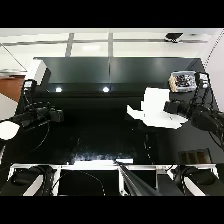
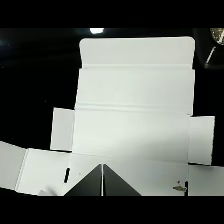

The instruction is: Fold the box and place the chain.

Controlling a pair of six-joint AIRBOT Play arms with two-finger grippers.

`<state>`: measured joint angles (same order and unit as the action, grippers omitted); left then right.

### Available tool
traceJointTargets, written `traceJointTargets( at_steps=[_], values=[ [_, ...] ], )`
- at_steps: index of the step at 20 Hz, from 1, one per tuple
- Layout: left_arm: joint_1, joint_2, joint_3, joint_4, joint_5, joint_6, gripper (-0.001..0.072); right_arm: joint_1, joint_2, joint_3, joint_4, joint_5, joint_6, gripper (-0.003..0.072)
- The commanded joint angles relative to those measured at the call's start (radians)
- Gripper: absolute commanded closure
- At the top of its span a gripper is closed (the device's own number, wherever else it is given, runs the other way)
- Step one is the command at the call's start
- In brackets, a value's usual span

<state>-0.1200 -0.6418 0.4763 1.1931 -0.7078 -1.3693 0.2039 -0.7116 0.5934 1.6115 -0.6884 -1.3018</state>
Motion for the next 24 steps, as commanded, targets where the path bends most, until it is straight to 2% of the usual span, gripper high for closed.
traceJointTargets(
  at_steps=[1,5,6,7,8,14,15,16,17,19,20,22,24],
  values=[
    [0.0,0.0,-0.001,-0.016,0.009,0.0,0.068,0.0,0.0,0.0,0.003,0.002,0.001,0.0663],
    [0.0,0.0,-0.001,-0.026,0.06,0.0,0.0666,0.0,0.0,0.0,0.005,0.077,0.0,0.0663],
    [0.0,0.0,-0.001,-0.027,0.085,0.0,0.0447,0.0,0.0,0.0,0.005,0.093,0.0,0.0663],
    [0.0,0.0,-0.001,-0.027,0.1,0.0,0.0074,0.0,0.0,0.001,0.004,0.105,0.0,0.0663],
    [0.0,0.0,-0.001,-0.027,0.11,-0.003,0.001,0.0,0.0,0.001,0.004,0.105,0.0,0.0663],
    [0.0,-0.001,-0.001,-0.027,0.108,0.0,0.001,0.0,0.0,0.001,0.01,0.142,0.001,0.0661],
    [0.0,-0.002,-0.001,-0.027,0.108,0.0,0.001,0.0,0.0,0.001,0.011,0.153,0.001,0.0571],
    [0.0,-0.002,-0.001,-0.027,0.105,0.0,0.001,0.0,0.0,0.001,0.012,0.15,0.001,0.0115],
    [0.0,-0.002,-0.001,-0.027,0.103,0.0,0.001,-0.001,0.0,0.001,0.011,0.145,0.0,-0.0005],
    [0.0,-0.002,-0.001,-0.027,0.102,0.0,0.001,-0.06,-0.007,0.01,-0.002,0.072,0.009,-0.0003],
    [0.0,-0.002,-0.001,-0.027,0.102,0.0,0.001,-0.133,-0.027,0.035,-0.019,-0.018,0.029,-0.0003],
    [0.0,-0.002,-0.001,-0.027,0.102,0.0,0.001,-0.338,-0.106,0.122,-0.039,-0.224,-0.034,-0.0003],
    [0.0,-0.002,-0.001,-0.027,0.1,0.0,0.001,-0.549,-0.209,0.217,-0.032,-0.366,-0.177,-0.0003]
  ],
)
